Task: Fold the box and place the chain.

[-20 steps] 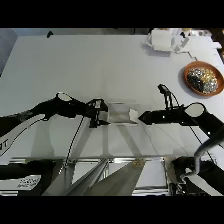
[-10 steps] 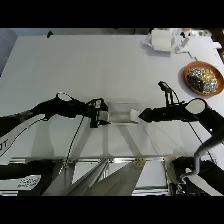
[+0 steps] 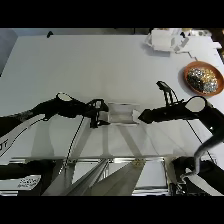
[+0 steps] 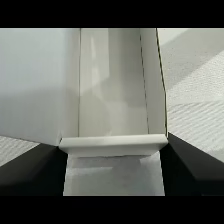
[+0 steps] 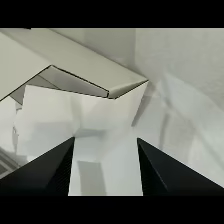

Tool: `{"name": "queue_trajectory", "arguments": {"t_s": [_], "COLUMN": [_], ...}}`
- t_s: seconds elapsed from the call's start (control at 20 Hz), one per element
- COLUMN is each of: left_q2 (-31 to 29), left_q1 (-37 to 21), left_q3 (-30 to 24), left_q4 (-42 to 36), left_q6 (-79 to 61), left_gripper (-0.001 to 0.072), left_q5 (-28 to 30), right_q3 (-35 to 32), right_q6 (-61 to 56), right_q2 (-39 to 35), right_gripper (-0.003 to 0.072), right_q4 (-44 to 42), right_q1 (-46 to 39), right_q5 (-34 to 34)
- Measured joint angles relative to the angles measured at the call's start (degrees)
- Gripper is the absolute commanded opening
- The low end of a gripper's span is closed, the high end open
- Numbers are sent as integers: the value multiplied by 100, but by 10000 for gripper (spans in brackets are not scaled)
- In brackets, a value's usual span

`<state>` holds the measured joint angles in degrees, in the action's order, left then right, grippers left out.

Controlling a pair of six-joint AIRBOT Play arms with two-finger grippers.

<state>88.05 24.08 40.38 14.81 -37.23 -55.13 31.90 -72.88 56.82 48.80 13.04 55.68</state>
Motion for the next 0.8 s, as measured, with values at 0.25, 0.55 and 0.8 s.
{"name": "queue_trajectory", "arguments": {"t_s": [0.25,0.55,0.8], "left_q2": [0,0,0], "left_q1": [0,-2,0], "left_q3": [0,0,0], "left_q4": [0,-2,-2], "left_q6": [4,20,0], "left_gripper": [18,18,18], "left_q5": [2,2,2], "right_q3": [129,612,876], "right_q6": [-358,-1397,-2511], "right_q2": [199,682,852], "right_gripper": [454,454,440], "right_q4": [66,811,1825], "right_q1": [463,1088,1370], "right_q5": [-409,-562,-269]}}
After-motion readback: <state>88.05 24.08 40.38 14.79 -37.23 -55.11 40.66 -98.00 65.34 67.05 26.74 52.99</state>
